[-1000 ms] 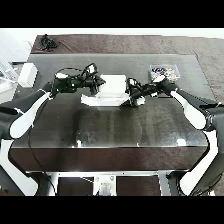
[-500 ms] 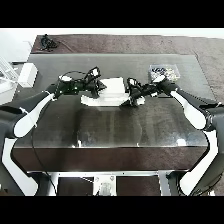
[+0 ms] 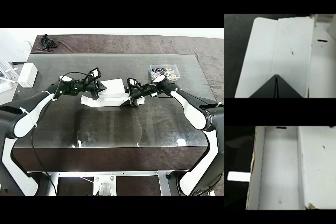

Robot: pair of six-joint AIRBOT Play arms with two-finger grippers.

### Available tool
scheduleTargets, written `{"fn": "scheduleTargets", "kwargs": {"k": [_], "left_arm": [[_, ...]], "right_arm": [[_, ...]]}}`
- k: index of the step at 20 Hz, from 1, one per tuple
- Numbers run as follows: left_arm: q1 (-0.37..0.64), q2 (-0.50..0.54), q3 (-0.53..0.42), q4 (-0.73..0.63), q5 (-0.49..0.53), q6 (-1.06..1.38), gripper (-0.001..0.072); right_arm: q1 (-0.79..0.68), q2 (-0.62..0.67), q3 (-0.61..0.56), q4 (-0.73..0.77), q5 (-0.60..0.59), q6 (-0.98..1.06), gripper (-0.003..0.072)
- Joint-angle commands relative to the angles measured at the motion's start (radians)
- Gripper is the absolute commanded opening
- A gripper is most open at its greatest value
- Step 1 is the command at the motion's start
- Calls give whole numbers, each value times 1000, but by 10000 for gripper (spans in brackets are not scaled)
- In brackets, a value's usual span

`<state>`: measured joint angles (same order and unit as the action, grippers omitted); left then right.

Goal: Fold the box and place the chain.

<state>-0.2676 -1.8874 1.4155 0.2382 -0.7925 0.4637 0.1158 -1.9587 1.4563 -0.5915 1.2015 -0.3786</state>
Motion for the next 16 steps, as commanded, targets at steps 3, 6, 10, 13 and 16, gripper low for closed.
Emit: {"fn": "scheduleTargets", "kwargs": {"k": [3, 6, 10, 13, 16], "left_arm": [[17, 90, 0, 13, 21, 16, 18], [61, 192, 0, 104, -33, -33, 21], [116, 237, 0, 309, -248, -197, 606], [102, 235, 0, 510, -278, -334, 606], [98, 233, -3, 574, -313, -393, 702]], "right_arm": [[1, 0, -1, 0, 0, 0, 586], [1, 0, -1, 0, 0, 0, 586], [1, 0, -1, 0, 0, 0, 586], [1, 0, -1, 0, 0, 0, 586], [1, 0, -1, 0, 0, 0, 586]]}}
